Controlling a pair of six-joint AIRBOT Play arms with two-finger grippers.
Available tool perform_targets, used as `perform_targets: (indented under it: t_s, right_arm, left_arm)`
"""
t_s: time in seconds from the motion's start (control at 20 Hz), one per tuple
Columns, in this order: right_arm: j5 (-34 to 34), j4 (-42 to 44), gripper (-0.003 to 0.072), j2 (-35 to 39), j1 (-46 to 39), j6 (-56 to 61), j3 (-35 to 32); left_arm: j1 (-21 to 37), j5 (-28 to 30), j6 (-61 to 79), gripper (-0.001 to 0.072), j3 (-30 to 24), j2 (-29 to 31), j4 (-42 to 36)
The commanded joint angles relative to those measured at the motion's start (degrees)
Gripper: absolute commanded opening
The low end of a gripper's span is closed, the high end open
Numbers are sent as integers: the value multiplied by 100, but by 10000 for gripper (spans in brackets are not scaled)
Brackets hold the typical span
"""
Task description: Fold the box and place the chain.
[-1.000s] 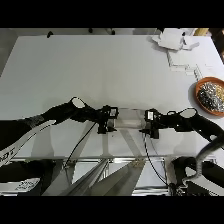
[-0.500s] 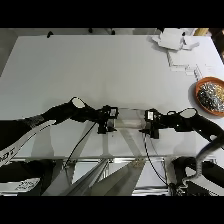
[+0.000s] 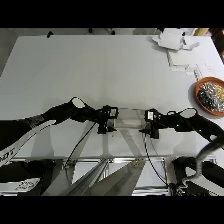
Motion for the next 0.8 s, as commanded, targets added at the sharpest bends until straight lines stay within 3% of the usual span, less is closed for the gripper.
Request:
perform_targets:
  t_s: [0.0,0.25,0.3,0.4,0.45,0.6,0.75]
  right_arm:
    - [4,31,401,0,0,2,-2]
    - [2,-17,403,0,0,7,-2]
    - [20,-39,427,11,0,48,-2]
    - [63,-37,570,59,0,240,-2]
    - [57,-37,604,105,0,363,-2]
    - [52,-177,617,404,0,695,-2]
    - [37,-1086,615,935,0,1355,-2]
  left_arm:
    - [-2,-2,2,254,0,2,2]
    - [-2,-2,2,254,0,2,2]
    - [-2,-2,2,254,0,2,2]
    - [-2,-2,2,254,0,2,4]
    - [-2,-2,2,254,0,2,2]
    - [-2,-4,2,254,0,2,2]
    - [-2,-2,2,254,-2,2,2]
